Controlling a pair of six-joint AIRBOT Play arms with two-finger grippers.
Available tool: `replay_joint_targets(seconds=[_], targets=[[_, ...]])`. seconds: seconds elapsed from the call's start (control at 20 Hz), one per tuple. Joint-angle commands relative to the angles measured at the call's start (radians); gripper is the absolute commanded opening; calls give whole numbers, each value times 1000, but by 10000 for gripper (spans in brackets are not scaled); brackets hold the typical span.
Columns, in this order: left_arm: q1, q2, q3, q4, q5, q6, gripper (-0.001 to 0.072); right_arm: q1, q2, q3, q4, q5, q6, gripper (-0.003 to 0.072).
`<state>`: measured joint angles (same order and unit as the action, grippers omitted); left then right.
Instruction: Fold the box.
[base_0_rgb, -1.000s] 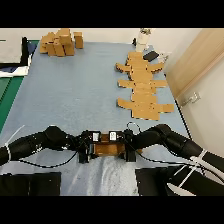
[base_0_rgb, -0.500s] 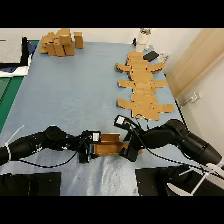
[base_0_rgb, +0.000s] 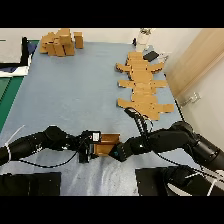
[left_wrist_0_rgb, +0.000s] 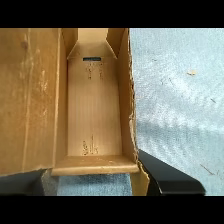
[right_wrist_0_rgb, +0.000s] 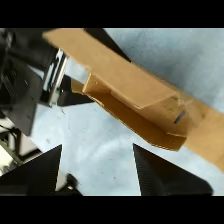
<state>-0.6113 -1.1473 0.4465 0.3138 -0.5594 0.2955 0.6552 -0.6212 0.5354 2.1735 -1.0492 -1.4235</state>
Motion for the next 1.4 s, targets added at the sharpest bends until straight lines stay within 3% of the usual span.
replay_joint_targets(seconds=[0.0, 0.1, 0.2, 0.4, 0.55, 0.9, 1.35], targets=[[0, 0, 1, 0, 0, 0, 375, 8, 2, 1, 16, 94, 262, 600], [0, 0, 1, 0, 0, 0, 374, 8, -12, 1, 34, 102, 275, 127], [0, 0, 1, 0, 0, 0, 375, 8, -44, 1, 40, 132, 275, 10], [0, 0, 1, 0, 0, 0, 374, 6, -141, 2, 47, 334, 275, 5], [0, 0, 1, 0, 0, 0, 374, 3, -226, 2, 45, 407, 275, 4], [0, 0, 1, 0, -2, 0, 374, -8, -391, 2, -30, 413, 243, 2], [0, 0, 1, 0, -1, 0, 374, -6, -409, 1, -39, 432, 225, 2]])
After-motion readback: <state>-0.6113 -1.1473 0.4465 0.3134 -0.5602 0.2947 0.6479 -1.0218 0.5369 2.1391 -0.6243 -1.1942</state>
